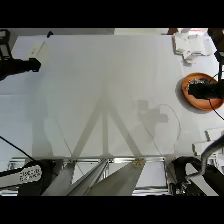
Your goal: Fold the box and place the chain.
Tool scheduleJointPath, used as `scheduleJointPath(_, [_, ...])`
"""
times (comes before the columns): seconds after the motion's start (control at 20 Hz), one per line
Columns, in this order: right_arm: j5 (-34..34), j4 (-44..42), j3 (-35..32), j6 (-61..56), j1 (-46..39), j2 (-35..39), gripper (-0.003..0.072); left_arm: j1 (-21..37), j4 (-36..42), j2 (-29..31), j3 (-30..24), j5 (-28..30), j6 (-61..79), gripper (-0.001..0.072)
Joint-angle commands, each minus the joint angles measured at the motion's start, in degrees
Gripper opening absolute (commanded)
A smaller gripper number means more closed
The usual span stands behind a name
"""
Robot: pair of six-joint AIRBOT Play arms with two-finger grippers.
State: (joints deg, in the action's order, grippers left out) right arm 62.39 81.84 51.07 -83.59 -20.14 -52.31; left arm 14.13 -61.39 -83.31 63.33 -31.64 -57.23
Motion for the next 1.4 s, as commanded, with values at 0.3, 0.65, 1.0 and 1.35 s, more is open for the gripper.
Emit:
scheduleJointPath(0.3, [-5.9, -1.8, 0.0, -0.7, 0.0, 0.0, 0.0015, 0.1, -0.2, -10.9, -0.2, 1.6, 0.5, 0.0078])
scheduleJointPath(0.65, [-5.8, -2.7, 0.0, -0.7, 0.0, 0.0, 0.0015, 0.2, -4.5, -6.4, -0.2, -3.7, 0.5, 0.0704])
scheduleJointPath(1.0, [-5.9, -4.3, 0.0, -0.7, 0.0, 0.0, 0.0015, 0.0, -10.0, 13.9, -0.2, -11.8, 5.0, 0.0702])
scheduleJointPath(1.35, [-5.9, -4.3, 0.0, -0.6, 0.0, 0.0, 0.0015, 0.1, -7.4, 27.0, -0.2, -14.5, 5.4, 0.0419])
